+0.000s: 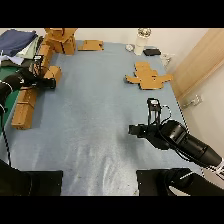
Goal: Fold the box.
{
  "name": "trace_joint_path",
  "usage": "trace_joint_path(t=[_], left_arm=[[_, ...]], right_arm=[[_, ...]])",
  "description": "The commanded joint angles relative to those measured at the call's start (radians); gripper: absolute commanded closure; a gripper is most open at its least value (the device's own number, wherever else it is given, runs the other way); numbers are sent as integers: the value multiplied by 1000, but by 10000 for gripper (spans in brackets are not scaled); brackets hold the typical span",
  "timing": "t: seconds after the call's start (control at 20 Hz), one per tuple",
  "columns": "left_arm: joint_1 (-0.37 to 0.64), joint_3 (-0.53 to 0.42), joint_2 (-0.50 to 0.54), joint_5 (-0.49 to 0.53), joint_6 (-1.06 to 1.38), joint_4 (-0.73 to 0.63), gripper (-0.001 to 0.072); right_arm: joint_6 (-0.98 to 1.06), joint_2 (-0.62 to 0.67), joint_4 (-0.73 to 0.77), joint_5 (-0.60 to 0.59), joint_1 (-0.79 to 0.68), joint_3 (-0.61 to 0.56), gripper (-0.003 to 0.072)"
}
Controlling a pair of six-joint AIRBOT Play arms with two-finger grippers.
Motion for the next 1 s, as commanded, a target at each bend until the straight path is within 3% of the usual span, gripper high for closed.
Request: trace_joint_path(t=[0.0,0.35,0.6,0.65,0.7,0.75,0.8,0.95], left_arm=[[14,6,32,-32,5,21,42],[10,6,117,-66,6,24,43],[10,6,204,-232,6,24,46],[10,6,222,-271,6,24,76],[10,6,239,-315,6,24,199],[10,6,252,-359,6,24,474],[10,6,261,-406,4,25,698],[-6,0,245,-478,-72,79,699]], right_arm=[[0,0,0,0,0,2,681],[0,0,1,14,0,2,681],[0,0,1,15,0,2,682],[0,0,1,16,0,2,681],[0,0,1,16,0,2,681],[0,0,1,16,0,2,681],[0,0,1,17,0,2,681],[0,0,2,18,0,2,682]])
